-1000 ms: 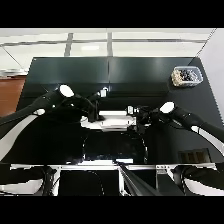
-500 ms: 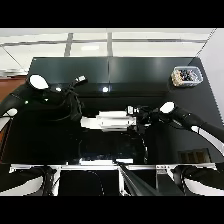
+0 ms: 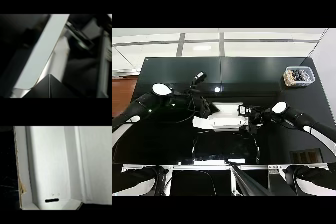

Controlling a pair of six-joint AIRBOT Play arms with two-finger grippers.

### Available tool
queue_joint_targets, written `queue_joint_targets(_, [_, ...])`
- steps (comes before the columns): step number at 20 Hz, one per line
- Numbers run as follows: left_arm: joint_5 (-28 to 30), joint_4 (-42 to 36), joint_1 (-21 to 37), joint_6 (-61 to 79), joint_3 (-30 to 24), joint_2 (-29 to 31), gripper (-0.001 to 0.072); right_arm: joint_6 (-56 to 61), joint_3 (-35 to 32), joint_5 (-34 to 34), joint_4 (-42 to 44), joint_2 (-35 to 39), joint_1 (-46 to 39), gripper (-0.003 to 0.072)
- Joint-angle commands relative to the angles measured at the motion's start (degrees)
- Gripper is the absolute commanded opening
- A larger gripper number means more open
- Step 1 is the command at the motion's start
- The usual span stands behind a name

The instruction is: Fold the box and place the chain.

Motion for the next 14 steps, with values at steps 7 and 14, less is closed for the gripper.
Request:
queue_joint_targets(7, [8.85, 4.98, -1.73, -0.70, 0.24, -9.03, 0.0027, 0.00, 0.04, -0.02, 0.00, 0.00, 0.07, 0.0169])
queue_joint_targets(14, [3.78, 9.62, 0.85, -2.12, 3.93, -9.05, 0.0025, 0.00, 0.04, -0.02, 0.02, 0.00, 0.07, 0.0170])
